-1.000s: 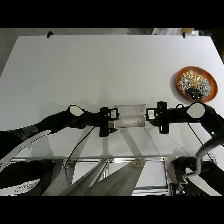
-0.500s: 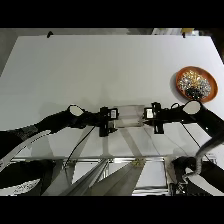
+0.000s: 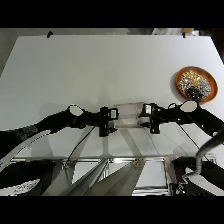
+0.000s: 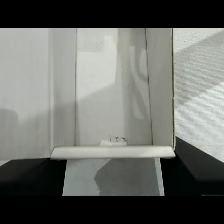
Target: Fold the box and place the chain.
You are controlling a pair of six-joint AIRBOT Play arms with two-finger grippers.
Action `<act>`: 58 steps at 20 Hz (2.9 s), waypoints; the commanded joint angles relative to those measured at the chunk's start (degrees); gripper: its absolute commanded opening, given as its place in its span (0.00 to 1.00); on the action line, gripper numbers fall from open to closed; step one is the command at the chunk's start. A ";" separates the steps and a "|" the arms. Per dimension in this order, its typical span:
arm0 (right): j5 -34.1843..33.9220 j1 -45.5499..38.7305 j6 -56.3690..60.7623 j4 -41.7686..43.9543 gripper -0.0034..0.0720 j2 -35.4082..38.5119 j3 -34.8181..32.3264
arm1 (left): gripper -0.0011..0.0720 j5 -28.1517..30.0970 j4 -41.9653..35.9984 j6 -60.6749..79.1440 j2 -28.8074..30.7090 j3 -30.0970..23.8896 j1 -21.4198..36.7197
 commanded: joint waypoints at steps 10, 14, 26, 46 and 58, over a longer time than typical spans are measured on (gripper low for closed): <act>-1.31 -0.48 36.65 -15.82 0.07 16.79 -0.07 | 0.51 0.02 0.02 0.07 0.04 0.04 -0.04; -6.03 -9.42 54.73 -15.78 0.07 17.33 -0.07 | 0.51 0.02 0.02 0.07 0.04 0.02 -0.02; 7.50 -19.89 67.49 -10.73 0.07 -2.25 -0.13 | 0.51 0.02 0.02 0.07 0.04 0.04 -0.04; 14.91 -13.16 65.00 -0.04 0.42 5.84 -0.13 | 0.51 0.02 0.02 0.07 0.04 0.04 -0.04; 0.48 4.72 96.61 -15.82 0.60 5.20 5.22 | 0.51 0.02 0.02 0.07 0.04 0.04 -0.04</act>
